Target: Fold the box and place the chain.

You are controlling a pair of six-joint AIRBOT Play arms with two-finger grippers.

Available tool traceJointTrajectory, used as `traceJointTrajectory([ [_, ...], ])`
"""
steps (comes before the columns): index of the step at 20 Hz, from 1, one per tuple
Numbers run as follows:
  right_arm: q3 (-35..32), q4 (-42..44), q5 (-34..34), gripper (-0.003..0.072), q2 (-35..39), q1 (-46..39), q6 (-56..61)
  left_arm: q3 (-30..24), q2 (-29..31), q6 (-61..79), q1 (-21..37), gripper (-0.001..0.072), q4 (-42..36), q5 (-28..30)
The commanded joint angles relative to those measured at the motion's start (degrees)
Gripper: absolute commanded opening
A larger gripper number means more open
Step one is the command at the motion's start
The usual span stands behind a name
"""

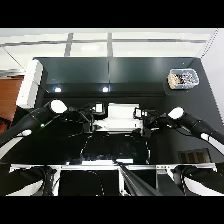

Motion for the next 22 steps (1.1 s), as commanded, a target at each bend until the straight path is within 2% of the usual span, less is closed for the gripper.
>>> traceJointTrajectory([
  [1,0.0,0.0,0.0,0.0188,0.0,0.0,0.0,0.5,-2.4,1.3,-0.9,0.0712,-3.9,0.3],
  [6,0.0,0.0,0.0,0.0188,0.0,0.0,0.0,0.5,-2.4,1.3,-1.4,0.0683,-3.1,-1.0],
  [7,0.0,0.0,0.0,0.0188,0.0,0.0,0.0,0.5,-2.4,1.3,-1.4,0.0597,-3.8,-1.4],
  [8,0.0,0.0,0.0,0.0188,0.0,0.0,0.0,0.5,-2.4,1.3,-1.4,0.0455,-4.4,-2.0],
  [9,0.0,0.0,0.0,0.0188,0.0,0.0,0.0,0.5,-2.4,1.3,-1.4,0.0348,-4.5,-2.0],
  [11,0.0,0.0,0.0,0.0188,0.0,0.0,0.0,0.5,-2.4,1.3,-1.8,0.0325,-4.6,-2.0],
  [13,0.0,0.0,0.0,0.0188,0.0,0.0,0.0,0.5,-2.4,1.9,-2.3,0.0132,-5.8,-2.0],
  [16,0.0,0.0,0.0,0.0188,0.0,0.0,0.0,0.5,-2.7,2.5,-3.6,0.0132,-7.9,-1.5],
  [22,0.0,0.0,0.0,0.0188,0.0,0.0,0.0,0.5,-4.9,2.5,-6.9,0.0133,-12.0,4.4],
])
